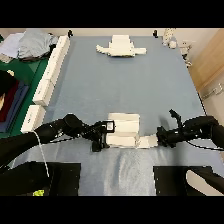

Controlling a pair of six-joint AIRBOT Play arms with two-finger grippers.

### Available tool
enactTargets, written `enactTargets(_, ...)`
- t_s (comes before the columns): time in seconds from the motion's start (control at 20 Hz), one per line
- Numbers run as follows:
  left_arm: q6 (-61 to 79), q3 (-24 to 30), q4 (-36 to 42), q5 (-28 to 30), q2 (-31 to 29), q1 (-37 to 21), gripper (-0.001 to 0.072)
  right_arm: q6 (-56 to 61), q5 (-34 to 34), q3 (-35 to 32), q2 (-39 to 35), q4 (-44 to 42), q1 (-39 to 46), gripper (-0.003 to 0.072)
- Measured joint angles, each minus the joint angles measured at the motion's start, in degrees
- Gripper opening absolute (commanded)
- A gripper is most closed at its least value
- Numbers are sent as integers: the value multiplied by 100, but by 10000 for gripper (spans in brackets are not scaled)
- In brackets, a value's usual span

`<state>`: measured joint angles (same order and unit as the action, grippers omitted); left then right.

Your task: Fold the box.

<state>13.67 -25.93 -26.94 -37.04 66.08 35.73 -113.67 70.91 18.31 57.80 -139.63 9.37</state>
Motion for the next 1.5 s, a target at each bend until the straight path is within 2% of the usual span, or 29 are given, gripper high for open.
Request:
enactTargets(0.15, -2, 0, 2, 0, 2, 0, 548, -24, 33, 131, -4, -96, -221, 2)
enactTargets(0.2, -2, 0, 2, 0, 0, 0, 549, -28, 98, 210, -15, -105, -258, 159)
enactTargets(0.25, 0, 0, 0, 2, 0, 0, 549, -33, 168, 302, -31, -127, -293, 367)
enactTargets(0.3, 0, 0, 2, 0, 0, 0, 549, -37, 227, 378, -44, -142, -326, 400)
enactTargets(0.55, -2, 0, 2, 0, 0, 0, 549, -37, 317, 560, -85, -179, -927, 429)
enactTargets(0.95, -2, 0, 2, 0, 2, 0, 548, 448, -496, 946, -90, 33, -2245, 412)
enactTargets(1.2, -2, 0, 2, 2, 2, 0, 549, 1467, -990, 1145, -90, 800, -2966, 409)
enactTargets(1.5, -2, 0, 2, 0, 2, 0, 548, 3810, -1314, 1797, -28, 2728, -4170, 409)
